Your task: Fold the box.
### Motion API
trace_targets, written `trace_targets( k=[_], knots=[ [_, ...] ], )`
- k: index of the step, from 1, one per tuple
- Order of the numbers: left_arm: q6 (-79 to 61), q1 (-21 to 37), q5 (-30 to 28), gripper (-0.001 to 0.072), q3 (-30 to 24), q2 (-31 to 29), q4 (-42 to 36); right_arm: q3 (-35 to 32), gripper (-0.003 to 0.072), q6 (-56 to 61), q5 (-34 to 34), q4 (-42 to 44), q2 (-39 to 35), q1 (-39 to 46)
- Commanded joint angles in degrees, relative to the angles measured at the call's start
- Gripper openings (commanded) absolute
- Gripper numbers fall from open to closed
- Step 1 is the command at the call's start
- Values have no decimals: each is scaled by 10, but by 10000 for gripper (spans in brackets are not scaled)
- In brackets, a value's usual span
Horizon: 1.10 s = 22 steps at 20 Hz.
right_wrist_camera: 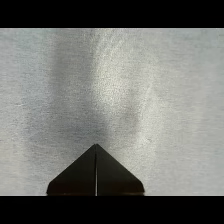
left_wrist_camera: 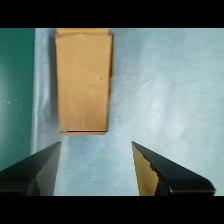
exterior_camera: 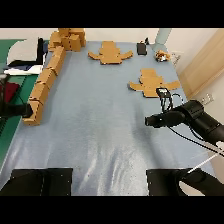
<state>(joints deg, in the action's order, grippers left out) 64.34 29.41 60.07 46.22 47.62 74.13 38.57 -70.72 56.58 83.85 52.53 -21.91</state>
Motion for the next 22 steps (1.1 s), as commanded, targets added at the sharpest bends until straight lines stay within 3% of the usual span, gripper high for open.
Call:
trace_targets(
  k=[1, 2, 4, 5, 8, 12, 17, 22],
  knots=[
    [26, -26, 68, 633, 60, -26, -126, 0, 2, 0, 1, 0, 0, -1],
    [17, -56, 69, 400, 67, -26, -162, 0, 2, 0, 1, 0, 0, -1],
    [9, -133, 49, 205, 71, -22, -193, 0, 2, 0, 1, 0, 0, -1],
    [19, -175, 38, 7, 72, -17, -193, 0, 2, 0, 1, 0, 0, -1],
    [25, -298, 0, 13, 72, 17, -183, 0, 2, 0, 1, 0, 0, -1],
    [61, -393, -35, 13, 74, 99, -184, 0, 2, 0, 1, 0, 0, -1],
    [76, -440, -52, 14, 74, 187, -199, 0, 2, 0, 1, 0, 0, -1],
    [75, -441, -61, 13, 74, 194, -221, 0, 2, 0, 1, 0, 0, -1]
  ],
)
